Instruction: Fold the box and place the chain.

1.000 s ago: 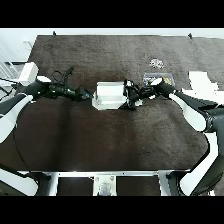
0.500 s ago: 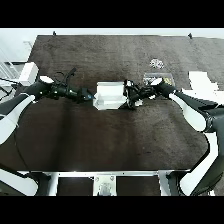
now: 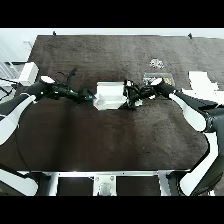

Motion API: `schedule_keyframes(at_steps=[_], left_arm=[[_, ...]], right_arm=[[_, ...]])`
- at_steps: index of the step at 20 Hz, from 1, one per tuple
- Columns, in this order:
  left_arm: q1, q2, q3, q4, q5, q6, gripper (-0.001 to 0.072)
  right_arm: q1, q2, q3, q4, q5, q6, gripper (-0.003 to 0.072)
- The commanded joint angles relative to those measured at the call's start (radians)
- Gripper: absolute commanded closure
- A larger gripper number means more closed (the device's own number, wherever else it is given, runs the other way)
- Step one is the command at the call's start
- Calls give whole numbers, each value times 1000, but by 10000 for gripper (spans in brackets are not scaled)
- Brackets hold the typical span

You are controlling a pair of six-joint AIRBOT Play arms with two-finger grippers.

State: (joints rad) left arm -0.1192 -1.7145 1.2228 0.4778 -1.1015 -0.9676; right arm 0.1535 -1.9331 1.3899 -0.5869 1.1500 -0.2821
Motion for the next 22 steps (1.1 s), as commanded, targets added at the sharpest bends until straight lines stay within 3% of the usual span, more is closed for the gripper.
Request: schedule_keyframes(at_steps=[1, 2, 4, 11, 12, 13, 22], left_arm=[[-27, 0, 1, 15, 43, -2, 306], [-34, 0, 1, 15, 47, -9, 307], [-34, 0, 1, -7, 32, -10, 470], [-36, 0, 30, -13, 9, -27, 449], [-38, 0, 30, -11, 10, -31, 389], [-38, 0, 30, -10, 11, -52, 380], [-40, 0, 30, 31, 21, -45, 366]], right_arm=[[1, 0, 0, 0, 0, 0, 102], [1, 0, 0, 0, 0, 0, 102], [1, 0, 0, 0, 0, 0, 102], [1, 0, 0, 0, 0, 0, 103], [1, 0, 0, 0, 0, 0, 103], [1, 0, 0, 0, 0, 0, 102], [1, 0, 0, 0, 0, 0, 102]])
